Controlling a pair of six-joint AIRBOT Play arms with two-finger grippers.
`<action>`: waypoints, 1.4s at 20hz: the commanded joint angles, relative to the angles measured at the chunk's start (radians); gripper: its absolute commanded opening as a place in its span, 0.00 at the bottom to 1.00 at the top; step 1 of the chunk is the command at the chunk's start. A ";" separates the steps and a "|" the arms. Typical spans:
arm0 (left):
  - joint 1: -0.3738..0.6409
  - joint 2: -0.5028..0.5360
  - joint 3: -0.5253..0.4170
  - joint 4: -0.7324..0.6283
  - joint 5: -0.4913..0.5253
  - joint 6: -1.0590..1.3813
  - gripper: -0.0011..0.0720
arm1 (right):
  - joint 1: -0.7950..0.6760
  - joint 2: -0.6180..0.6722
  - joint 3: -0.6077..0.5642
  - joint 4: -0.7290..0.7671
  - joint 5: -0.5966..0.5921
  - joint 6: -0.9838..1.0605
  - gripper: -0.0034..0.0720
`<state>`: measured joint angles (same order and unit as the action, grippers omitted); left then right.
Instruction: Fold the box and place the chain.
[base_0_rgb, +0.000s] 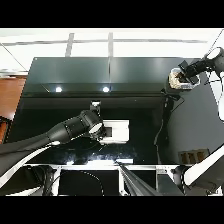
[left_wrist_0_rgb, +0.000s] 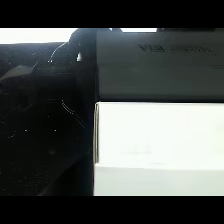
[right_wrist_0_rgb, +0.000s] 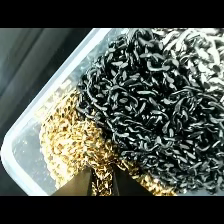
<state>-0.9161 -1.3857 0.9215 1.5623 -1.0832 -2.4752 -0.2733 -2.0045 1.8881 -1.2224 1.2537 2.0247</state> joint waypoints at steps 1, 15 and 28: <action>0.001 0.000 0.000 0.000 0.000 0.000 0.06 | -0.026 0.035 0.001 0.029 0.036 -0.087 0.10; 0.001 0.000 0.000 0.000 0.000 0.000 0.06 | -0.106 0.473 0.000 0.414 -0.005 -0.567 0.10; 0.001 0.000 0.000 0.000 0.005 0.000 0.06 | 0.014 1.097 -0.229 0.509 0.158 -0.681 0.09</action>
<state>-0.9157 -1.3857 0.9215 1.5620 -1.0813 -2.4756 -0.3229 -1.0523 1.7538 -0.7136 1.3518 1.3968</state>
